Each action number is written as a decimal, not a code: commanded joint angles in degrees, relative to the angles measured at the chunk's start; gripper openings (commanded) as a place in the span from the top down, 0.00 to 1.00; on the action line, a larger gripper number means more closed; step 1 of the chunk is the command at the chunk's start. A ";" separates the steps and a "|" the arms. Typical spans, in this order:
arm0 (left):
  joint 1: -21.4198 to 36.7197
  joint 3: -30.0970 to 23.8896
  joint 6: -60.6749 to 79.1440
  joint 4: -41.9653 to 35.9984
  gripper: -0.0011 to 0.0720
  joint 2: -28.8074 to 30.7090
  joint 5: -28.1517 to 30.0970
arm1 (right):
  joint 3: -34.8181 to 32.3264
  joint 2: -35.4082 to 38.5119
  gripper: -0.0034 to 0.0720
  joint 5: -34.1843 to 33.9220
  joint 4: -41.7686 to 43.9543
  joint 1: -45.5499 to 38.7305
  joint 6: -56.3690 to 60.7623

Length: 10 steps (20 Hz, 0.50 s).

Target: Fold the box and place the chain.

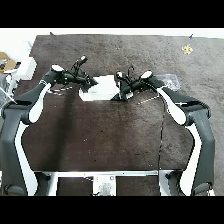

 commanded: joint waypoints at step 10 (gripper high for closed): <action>0.09 1.53 0.44 12.15 0.97 12.83 -8.04 | 0.00 -0.02 0.35 0.02 -0.07 0.04 -0.02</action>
